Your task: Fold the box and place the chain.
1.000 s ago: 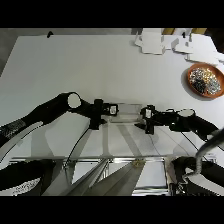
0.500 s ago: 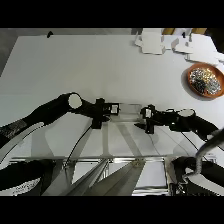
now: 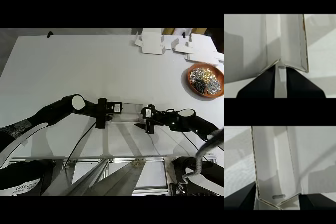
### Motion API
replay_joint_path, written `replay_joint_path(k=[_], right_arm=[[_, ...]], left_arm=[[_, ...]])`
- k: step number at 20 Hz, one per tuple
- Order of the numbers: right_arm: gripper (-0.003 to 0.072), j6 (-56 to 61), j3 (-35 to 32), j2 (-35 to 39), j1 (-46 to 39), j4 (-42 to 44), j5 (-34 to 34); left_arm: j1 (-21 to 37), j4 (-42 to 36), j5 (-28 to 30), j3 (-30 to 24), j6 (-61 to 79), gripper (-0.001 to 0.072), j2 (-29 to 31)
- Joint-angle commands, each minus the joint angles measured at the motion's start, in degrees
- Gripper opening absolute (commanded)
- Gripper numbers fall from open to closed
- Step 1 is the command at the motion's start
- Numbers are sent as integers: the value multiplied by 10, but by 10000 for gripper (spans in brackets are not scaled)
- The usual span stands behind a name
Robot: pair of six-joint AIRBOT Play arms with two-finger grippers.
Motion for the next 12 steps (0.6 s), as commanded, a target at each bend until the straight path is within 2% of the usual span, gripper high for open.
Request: replay_joint_path(k=[1,3,4,5,11,12], right_arm=[[411,0,0,0,0,0,2],[411,0,0,0,0,0,2],[411,0,0,0,0,0,2],[411,0,0,0,0,0,2],[411,0,0,0,0,0,2],[411,0,0,0,0,0,2]], left_arm=[[-7,-30,13,0,0,138,-3],[-13,-52,13,0,0,215,-11],[-17,-56,13,0,0,329,-16],[-20,-56,13,0,0,407,-19],[-18,-50,-5,0,-3,416,-18],[-17,-47,-14,0,-6,386,-16]])
